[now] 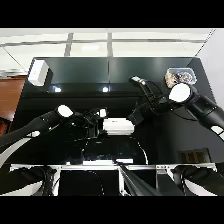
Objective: Fold the box and place the chain.
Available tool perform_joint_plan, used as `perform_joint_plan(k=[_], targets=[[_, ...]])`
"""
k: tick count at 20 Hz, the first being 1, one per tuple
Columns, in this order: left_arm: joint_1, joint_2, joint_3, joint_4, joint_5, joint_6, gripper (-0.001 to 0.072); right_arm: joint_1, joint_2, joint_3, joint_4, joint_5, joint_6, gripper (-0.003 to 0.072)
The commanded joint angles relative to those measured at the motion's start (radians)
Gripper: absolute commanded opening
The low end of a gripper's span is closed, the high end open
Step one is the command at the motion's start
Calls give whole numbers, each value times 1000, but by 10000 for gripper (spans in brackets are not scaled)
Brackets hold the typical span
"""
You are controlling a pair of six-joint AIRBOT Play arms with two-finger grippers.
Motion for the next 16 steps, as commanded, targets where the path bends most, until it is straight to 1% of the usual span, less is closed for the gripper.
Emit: perform_joint_plan(k=[1,3,5,10,16], targets=[[0,-1,0,0,1,1,463,-31,1,-117,254,-158,183,13],[0,-1,0,0,1,1,464,-28,0,-188,319,-226,183,13],[0,-1,0,0,1,1,464,-27,-1,-222,321,-254,183,13],[0,-1,0,0,1,1,464,-24,-29,-224,354,-257,175,13],[0,-1,0,0,1,1,464,-2,-80,-224,348,-254,161,13]])
